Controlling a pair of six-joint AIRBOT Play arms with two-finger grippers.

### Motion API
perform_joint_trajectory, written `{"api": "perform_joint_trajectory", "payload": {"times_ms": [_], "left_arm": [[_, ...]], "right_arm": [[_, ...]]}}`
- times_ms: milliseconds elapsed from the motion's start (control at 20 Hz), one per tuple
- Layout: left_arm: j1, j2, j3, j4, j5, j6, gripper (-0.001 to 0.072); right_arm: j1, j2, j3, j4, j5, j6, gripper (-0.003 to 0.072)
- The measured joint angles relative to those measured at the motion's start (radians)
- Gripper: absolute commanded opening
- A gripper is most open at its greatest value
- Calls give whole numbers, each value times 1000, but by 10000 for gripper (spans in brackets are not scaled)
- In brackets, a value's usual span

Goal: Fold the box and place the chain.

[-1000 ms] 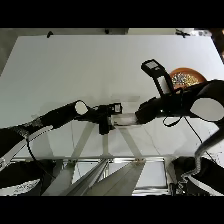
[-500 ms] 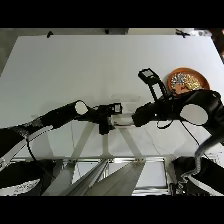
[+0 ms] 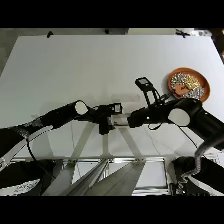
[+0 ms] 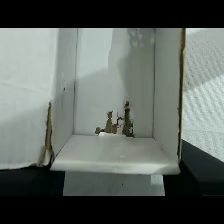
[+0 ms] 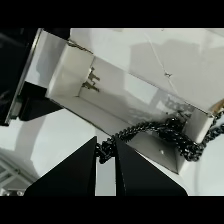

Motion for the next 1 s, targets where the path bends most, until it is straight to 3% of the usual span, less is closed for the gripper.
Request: {"api": "perform_joint_trajectory", "payload": {"times_ms": [250, 500, 600, 700, 1000], "left_arm": [[0, 0, 0, 0, 0, 0, 135], [0, 0, 0, 0, 0, 0, 135], [0, 0, 0, 0, 0, 0, 135], [0, 0, 0, 0, 0, 0, 135], [0, 0, 0, 0, 0, 0, 135]], "right_arm": [[0, -114, -12, 24, -61, -11, 10], [0, -146, -14, 29, -81, -14, 227], [0, -149, -14, 30, -82, -14, 234], [-1, -150, -12, 30, -83, -14, 302], [-2, -150, 69, -28, 20, -15, 303]]}}
